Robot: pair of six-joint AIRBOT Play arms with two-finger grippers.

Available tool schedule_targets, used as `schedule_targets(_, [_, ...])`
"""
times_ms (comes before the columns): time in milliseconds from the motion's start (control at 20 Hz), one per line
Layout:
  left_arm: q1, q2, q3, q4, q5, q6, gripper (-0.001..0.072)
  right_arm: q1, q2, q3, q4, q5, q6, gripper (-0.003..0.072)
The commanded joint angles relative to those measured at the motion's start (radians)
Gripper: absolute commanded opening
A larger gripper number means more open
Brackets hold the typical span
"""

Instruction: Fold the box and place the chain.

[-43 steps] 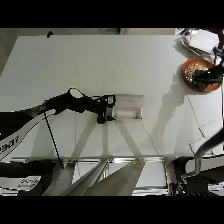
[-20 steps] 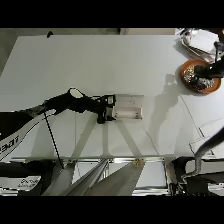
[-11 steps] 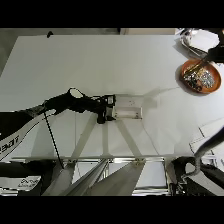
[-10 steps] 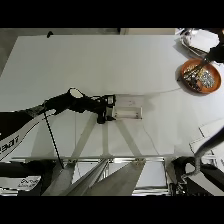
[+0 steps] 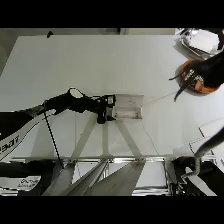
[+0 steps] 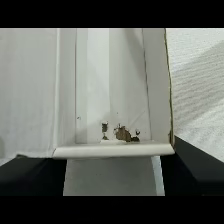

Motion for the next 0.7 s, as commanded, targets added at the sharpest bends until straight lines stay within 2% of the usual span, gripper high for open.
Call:
schedule_targets(0, [0.000,0.000,0.000,0.000,0.001,0.000,0.0271,0.178,0.017,-0.049,0.014,0.027,0.050,0.0009])
schedule_targets(200, [0.000,0.000,0.000,0.000,0.000,0.000,0.0271,0.344,0.013,-0.140,-0.075,-0.114,0.142,0.0009])
schedule_targets(450, [0.000,0.000,0.000,0.000,0.000,0.000,0.0271,0.406,0.013,-0.246,-0.077,-0.222,0.198,0.0010])
schedule_targets(650, [0.000,0.000,0.000,0.000,0.000,0.000,0.0271,0.431,-0.005,-0.350,-0.060,-0.414,0.226,0.0010])
